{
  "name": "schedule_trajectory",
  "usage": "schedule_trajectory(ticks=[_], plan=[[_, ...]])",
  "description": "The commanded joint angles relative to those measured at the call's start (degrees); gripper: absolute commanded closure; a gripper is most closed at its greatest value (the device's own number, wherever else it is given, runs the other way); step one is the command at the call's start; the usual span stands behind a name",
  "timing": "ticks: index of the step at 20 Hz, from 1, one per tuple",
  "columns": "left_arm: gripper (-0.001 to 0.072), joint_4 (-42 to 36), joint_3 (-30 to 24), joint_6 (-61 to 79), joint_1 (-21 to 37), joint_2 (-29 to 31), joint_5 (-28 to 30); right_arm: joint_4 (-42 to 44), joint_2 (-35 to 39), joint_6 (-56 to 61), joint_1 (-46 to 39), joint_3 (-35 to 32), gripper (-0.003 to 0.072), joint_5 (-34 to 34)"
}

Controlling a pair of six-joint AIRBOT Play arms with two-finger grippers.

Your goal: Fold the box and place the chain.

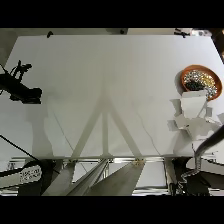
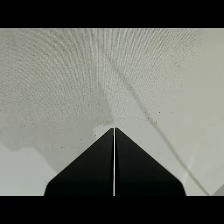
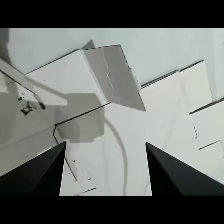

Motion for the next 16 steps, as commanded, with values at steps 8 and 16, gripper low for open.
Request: schedule_trajectory(ticks=[8,16], plan=[[0.0697,0.0,0.0,0.0,0.0,0.0,0.0,0.6,-10.0,-12.3,-0.7,1.8,0.0084,-6.3],[0.0697,0.0,0.0,0.0,0.0,0.0,0.0,0.9,-12.9,-15.3,2.8,1.9,0.0675,0.7]])
